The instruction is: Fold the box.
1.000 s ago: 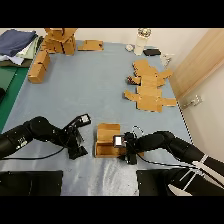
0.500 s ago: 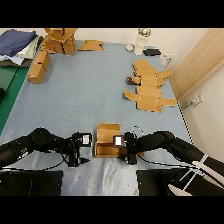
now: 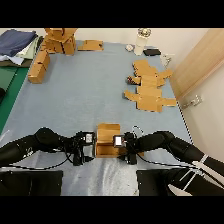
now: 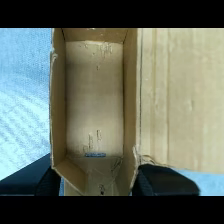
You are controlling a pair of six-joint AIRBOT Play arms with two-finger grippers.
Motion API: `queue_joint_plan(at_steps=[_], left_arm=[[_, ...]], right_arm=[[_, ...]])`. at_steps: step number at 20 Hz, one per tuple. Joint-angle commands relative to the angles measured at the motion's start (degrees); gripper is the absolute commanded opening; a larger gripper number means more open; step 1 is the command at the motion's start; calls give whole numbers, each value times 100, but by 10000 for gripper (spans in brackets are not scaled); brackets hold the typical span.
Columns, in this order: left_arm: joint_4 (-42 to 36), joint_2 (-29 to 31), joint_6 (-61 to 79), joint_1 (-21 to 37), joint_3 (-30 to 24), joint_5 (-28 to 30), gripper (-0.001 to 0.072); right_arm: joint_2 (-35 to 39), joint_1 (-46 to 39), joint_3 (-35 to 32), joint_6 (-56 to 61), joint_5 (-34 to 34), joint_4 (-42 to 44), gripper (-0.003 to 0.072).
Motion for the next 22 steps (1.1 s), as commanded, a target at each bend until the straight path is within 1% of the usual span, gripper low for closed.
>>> queue_joint_plan(at_steps=[1,6,11,14,22], left_arm=[[-96,-208,15,-122,107,111,700],[-199,-428,20,-160,326,120,700],[-195,-595,31,-308,365,129,700],[-201,-597,28,-426,378,304,699],[-197,-833,13,-481,581,245,699]], right_arm=[[2,-2,0,0,4,2,563],[0,-2,0,0,4,0,563],[2,-2,0,0,4,2,563],[2,-2,0,0,4,0,563],[0,-2,0,0,2,0,563]])
